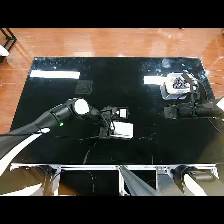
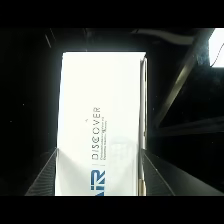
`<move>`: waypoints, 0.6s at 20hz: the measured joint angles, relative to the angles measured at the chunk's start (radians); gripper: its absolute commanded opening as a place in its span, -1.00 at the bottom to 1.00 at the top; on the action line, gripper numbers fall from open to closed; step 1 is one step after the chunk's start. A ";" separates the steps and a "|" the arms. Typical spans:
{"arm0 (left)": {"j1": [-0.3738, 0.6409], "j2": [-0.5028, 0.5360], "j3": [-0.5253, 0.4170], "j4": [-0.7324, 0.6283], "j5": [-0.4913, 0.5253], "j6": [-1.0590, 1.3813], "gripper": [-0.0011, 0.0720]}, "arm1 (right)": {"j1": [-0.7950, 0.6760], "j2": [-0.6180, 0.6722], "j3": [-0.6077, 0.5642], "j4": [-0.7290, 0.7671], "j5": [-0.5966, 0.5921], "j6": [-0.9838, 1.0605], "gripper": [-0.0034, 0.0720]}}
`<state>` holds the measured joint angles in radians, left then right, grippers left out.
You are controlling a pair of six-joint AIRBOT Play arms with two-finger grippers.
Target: Fold the box and place the chain.
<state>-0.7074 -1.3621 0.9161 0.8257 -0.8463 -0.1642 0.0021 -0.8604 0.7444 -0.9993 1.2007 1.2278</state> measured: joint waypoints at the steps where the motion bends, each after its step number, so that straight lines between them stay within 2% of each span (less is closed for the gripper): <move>1: 0.000 -0.001 0.000 -0.001 0.000 0.000 0.78 | 0.000 0.000 -0.003 0.000 0.000 0.000 -0.85; 12: 0.000 -0.019 0.000 -0.002 0.001 -0.003 0.77 | 0.000 0.000 -0.040 0.003 -0.023 0.000 -0.85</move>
<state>-0.7074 -1.3815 0.9161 0.8234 -0.8452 -0.1673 0.0021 -0.8604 0.7044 -0.9962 1.1782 1.2278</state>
